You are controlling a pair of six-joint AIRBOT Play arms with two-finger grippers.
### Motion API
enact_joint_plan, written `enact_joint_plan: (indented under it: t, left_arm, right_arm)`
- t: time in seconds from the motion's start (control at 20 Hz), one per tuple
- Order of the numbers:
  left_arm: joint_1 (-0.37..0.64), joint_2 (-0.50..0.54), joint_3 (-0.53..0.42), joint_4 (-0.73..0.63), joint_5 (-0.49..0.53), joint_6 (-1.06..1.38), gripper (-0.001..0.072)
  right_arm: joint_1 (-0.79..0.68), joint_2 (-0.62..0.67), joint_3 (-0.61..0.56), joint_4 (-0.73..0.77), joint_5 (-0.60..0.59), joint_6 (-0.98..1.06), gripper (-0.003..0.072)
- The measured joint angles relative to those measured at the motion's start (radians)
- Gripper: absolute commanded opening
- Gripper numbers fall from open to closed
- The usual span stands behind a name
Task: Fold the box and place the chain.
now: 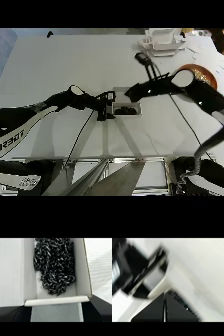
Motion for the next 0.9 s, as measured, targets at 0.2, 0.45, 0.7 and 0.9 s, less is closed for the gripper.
enact_joint_plan:
  t: [0.2, 0.45, 0.7, 0.9]
  left_arm:
    - [0.000, 0.000, 0.000, 0.000, 0.000, 0.000, 0.0013]
    - [0.000, 0.000, 0.000, 0.000, 0.000, 0.000, 0.0013]
    - [0.000, 0.000, 0.000, 0.000, 0.000, 0.000, 0.0013]
    - [0.000, 0.000, 0.000, 0.000, 0.000, 0.000, 0.0013]
  right_arm:
    - [-0.066, -0.075, 0.113, -0.032, -0.052, -0.012, 0.0018]
    - [-0.051, -0.222, 0.163, -0.084, -0.037, -0.085, 0.0019]
    - [-0.034, -0.251, 0.173, -0.101, -0.020, -0.203, 0.0019]
    - [-0.005, -0.251, 0.174, -0.103, 0.076, -0.303, 0.0086]
